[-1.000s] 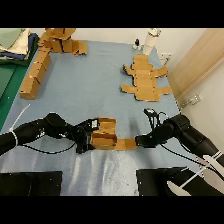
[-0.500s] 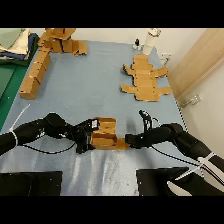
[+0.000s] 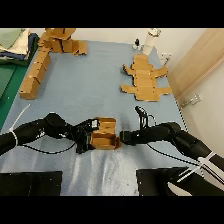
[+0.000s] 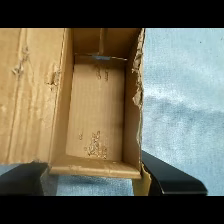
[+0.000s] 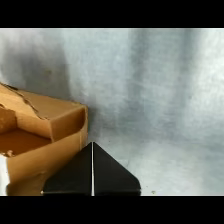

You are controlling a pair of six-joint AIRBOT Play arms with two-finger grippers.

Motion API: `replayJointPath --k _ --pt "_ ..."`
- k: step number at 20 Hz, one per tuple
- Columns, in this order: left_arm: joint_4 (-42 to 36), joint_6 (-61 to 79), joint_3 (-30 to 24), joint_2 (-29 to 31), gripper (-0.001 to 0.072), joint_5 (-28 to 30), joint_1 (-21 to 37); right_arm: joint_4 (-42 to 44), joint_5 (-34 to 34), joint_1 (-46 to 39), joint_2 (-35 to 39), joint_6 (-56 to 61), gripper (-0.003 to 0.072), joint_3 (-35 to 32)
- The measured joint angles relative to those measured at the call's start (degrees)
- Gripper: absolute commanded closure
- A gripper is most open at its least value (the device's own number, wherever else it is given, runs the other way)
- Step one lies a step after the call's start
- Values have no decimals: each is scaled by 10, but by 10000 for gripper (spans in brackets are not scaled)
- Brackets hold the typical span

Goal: Fold the box.

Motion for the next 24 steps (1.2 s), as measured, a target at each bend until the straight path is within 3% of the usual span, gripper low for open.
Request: replayJointPath --k 3,7,8,9,15,19,20,24 --pt "0 0 0 0 104 0 0 -3 1 1 0 0 384 16" --pt "0 0 0 0 104 0 0 -4 2 2 0 -1 374 23" --pt "0 0 0 0 104 0 0 -3 2 3 0 -2 200 24" --pt "0 0 0 0 104 0 0 -3 2 5 0 -3 84 24" --pt "0 0 0 0 104 0 0 -4 8 49 -16 0 105 29" --pt "0 0 0 0 103 0 0 -68 7 84 -57 57 113 55" --pt "0 0 0 0 104 0 0 -88 0 95 -71 72 166 67" --pt "0 0 0 0 103 0 0 -163 -41 146 -130 142 170 135"
